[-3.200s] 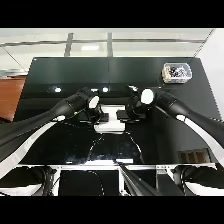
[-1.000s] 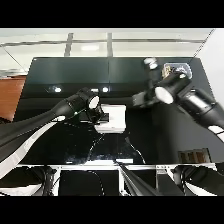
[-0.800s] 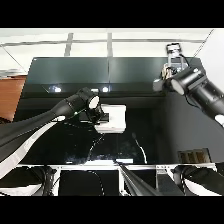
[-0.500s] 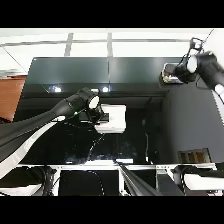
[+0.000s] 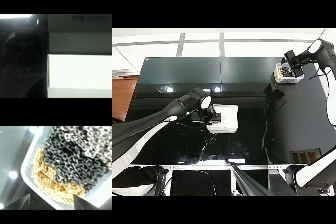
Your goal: Fold the box and place the chain.
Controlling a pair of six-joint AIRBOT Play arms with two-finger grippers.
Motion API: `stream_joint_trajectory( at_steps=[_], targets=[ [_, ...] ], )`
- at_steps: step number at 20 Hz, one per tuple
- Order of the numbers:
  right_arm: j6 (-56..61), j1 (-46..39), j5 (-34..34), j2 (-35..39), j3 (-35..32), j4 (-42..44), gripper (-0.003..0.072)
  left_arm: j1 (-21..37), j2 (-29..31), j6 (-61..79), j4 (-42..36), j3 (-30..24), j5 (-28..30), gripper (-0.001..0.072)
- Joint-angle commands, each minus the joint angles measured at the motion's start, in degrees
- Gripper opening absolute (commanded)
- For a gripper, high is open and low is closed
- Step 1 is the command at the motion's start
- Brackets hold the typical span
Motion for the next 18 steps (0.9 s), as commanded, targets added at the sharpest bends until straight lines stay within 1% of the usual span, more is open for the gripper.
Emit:
stream_joint_trajectory(
  at_steps=[1,6,13,14,15,16,17,18],
  targets=[
    [2.49,-0.33,-0.57,-2.21,1.27,2.25,0.0566,0.02,-0.04,0.02,0.0,0.02,0.0,0.0028],
    [2.6,-0.15,-2.43,-3.23,1.25,2.95,0.0565,0.02,-0.04,0.02,-0.02,0.02,0.0,0.0028],
    [2.71,-0.04,-2.95,-5.77,1.25,4.13,0.0565,0.02,-0.04,0.02,-0.02,0.04,0.0,0.0028],
    [2.69,-0.04,-3.15,-6.19,1.25,4.2,0.0527,0.02,-0.04,0.02,-0.02,0.04,0.0,0.0028],
    [2.56,-0.04,-3.15,-6.47,1.25,4.17,0.0527,0.02,-0.04,0.02,-0.02,0.04,0.02,0.0028],
    [1.99,-0.04,-3.15,-6.64,1.25,4.24,0.0457,0.02,-0.04,0.02,-0.02,0.04,0.04,0.0028],
    [0.63,-0.04,-3.13,-6.69,1.25,4.48,0.0289,0.02,-0.04,0.02,0.0,0.04,0.04,0.0028],
    [-2.34,-0.07,-3.15,-6.69,1.25,5.66,0.0173,0.02,-0.04,0.02,-0.02,0.04,0.07,0.0028]
  ],
)
